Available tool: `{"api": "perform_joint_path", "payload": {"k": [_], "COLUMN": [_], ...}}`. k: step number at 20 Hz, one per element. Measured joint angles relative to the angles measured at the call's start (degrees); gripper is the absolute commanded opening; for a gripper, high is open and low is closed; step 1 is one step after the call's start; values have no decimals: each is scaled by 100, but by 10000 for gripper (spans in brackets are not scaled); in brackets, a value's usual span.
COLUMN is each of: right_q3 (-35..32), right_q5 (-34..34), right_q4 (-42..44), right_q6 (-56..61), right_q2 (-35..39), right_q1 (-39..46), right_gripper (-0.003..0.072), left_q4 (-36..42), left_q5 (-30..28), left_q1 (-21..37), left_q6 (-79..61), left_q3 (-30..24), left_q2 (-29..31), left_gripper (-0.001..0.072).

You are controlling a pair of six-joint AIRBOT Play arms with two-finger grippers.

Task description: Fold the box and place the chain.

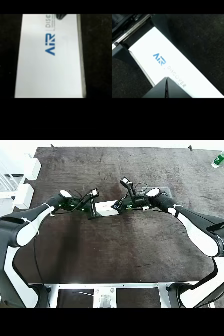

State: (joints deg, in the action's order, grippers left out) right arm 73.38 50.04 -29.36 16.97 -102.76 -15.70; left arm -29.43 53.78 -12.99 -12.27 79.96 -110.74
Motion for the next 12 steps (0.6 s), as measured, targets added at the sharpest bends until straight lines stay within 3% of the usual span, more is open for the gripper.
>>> {"api": "perform_joint_path", "payload": {"k": [7, 12], "right_q3": [-87, -101], "right_q5": [-125, -131], "right_q4": [-282, 33], "right_q6": [245, 17], "right_q2": [140, 1040], "right_q1": [-13, 15], "right_gripper": [7, 7], "left_q4": [9, 33], "left_q5": [15, -63], "left_q1": [0, 15], "left_q6": [15, 44], "left_q3": [-2, 0], "left_q2": [-2, 0], "left_gripper": [467, 467]}}
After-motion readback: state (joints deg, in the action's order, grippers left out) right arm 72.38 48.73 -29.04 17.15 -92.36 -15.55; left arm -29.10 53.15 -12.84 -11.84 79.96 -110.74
